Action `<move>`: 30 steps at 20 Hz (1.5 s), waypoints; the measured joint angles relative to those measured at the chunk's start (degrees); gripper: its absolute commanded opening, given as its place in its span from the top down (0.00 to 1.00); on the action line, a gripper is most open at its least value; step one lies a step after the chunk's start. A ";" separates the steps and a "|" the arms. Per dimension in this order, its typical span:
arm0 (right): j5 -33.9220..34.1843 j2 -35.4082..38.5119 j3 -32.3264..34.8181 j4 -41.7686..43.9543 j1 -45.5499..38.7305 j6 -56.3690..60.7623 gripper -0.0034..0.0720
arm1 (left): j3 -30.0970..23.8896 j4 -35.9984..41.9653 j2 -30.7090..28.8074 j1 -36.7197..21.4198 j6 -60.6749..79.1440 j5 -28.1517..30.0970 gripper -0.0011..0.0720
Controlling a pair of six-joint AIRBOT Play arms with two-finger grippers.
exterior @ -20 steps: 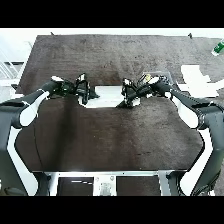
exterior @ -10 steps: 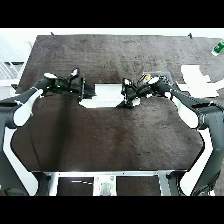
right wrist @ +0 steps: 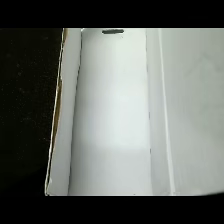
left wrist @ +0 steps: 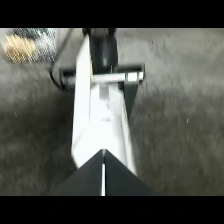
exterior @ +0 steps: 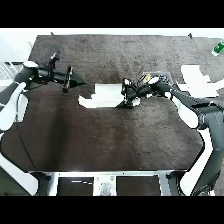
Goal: Fold the box and place the chain.
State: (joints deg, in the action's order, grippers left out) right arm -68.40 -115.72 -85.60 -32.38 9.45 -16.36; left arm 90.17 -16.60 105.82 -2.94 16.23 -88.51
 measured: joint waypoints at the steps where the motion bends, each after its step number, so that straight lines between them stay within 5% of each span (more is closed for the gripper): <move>1: 0.00 0.00 0.00 0.02 0.00 0.00 0.39 | -1.84 -0.20 -2.91 -0.04 -0.94 1.29 0.97; 7: -0.02 0.00 0.00 0.00 0.00 0.00 0.39 | -21.94 -0.24 -21.49 3.34 -2.47 21.51 0.97; 14: -0.04 0.00 0.00 0.00 0.00 0.00 0.39 | -33.07 0.20 -24.48 14.14 -2.27 36.79 0.96; 18: -0.04 0.00 0.00 0.00 0.00 0.00 0.39 | -31.91 0.59 -19.89 16.87 -2.49 39.78 0.96; 30: -0.04 0.00 0.00 0.00 0.00 -0.02 0.39 | -13.31 -5.66 -5.68 17.11 -7.67 44.04 0.96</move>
State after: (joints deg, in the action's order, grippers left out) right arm -68.45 -115.72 -85.60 -32.38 9.45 -16.38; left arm 76.86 -22.26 100.14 14.17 8.56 -44.47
